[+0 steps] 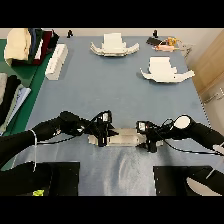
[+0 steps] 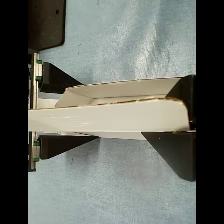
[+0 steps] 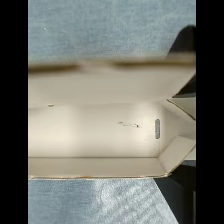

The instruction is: Fold the box.

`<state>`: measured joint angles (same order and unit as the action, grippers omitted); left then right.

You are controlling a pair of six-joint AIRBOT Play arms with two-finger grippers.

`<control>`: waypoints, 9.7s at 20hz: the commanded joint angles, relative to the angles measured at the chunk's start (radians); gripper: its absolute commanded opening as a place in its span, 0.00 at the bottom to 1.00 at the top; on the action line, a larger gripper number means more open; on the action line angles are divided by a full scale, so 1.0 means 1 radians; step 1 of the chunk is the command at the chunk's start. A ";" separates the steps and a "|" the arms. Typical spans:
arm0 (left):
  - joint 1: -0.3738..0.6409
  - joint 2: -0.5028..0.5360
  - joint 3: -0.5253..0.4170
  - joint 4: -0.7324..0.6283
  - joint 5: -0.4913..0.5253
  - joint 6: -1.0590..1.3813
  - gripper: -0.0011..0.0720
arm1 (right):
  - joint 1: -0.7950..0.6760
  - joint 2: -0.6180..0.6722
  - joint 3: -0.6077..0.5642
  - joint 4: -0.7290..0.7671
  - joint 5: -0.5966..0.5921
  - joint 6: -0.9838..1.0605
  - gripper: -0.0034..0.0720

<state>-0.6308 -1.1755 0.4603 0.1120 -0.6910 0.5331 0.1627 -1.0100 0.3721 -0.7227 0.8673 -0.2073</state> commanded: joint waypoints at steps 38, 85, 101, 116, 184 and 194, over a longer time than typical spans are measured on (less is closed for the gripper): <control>-0.072 0.444 0.014 0.424 -0.206 -1.589 0.03 | 0.000 0.000 0.000 -0.003 -0.003 0.000 0.72; 0.104 0.468 0.254 0.855 -0.344 -1.203 0.04 | 0.000 0.001 0.000 -0.003 -0.004 0.000 0.72; 0.079 0.192 0.023 0.513 -0.110 -0.473 0.94 | 0.000 0.000 0.000 -0.003 -0.004 0.000 0.72; -0.034 0.109 0.024 0.386 0.001 -0.383 0.15 | 0.000 0.000 0.000 -0.003 -0.004 0.000 0.72; -0.019 0.336 0.006 0.560 0.001 -2.098 0.79 | 0.000 0.000 0.000 -0.003 -0.004 0.000 0.72; -0.251 0.225 0.081 0.869 0.086 -2.456 0.67 | 0.000 0.000 0.000 -0.003 -0.004 0.000 0.72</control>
<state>-0.8211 -0.9176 0.5072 0.8696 -0.6338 -1.8008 0.1623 -1.0100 0.3717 -0.7254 0.8631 -0.2077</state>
